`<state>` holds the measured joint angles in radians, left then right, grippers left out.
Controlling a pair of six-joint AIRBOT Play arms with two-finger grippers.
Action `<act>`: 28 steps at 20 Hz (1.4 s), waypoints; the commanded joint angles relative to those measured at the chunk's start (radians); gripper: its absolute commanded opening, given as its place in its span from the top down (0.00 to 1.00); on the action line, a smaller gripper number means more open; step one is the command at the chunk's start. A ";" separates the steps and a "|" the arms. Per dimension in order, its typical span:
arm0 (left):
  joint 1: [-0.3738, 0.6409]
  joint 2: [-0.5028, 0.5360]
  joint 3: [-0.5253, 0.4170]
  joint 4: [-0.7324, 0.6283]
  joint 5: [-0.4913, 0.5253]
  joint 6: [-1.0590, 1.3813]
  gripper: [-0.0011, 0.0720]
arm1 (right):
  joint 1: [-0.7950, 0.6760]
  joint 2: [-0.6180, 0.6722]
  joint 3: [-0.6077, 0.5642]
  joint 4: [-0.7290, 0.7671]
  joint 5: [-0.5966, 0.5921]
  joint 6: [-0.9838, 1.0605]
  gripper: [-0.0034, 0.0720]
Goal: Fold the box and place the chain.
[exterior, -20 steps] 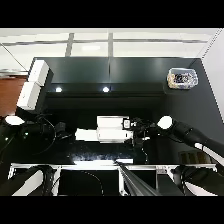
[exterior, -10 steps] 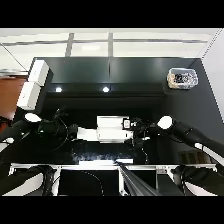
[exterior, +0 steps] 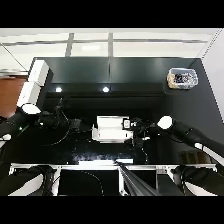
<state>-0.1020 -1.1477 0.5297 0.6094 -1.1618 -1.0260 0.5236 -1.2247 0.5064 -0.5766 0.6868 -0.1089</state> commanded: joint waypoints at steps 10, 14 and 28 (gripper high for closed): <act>-0.369 0.006 0.096 0.316 0.258 -0.455 0.05 | 0.000 0.000 0.000 0.000 -0.014 0.000 0.47; -0.487 0.004 0.162 0.534 0.270 -0.697 0.07 | 0.000 0.000 0.000 0.000 -0.018 0.000 0.47; -0.740 -0.175 0.336 0.822 0.110 -1.202 0.22 | 0.000 0.000 0.000 0.000 -0.018 0.000 0.47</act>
<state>-0.8227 -1.2640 0.8158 1.3907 -0.9878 -2.1677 0.5236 -1.2247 0.5064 -0.5766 0.6685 -0.1089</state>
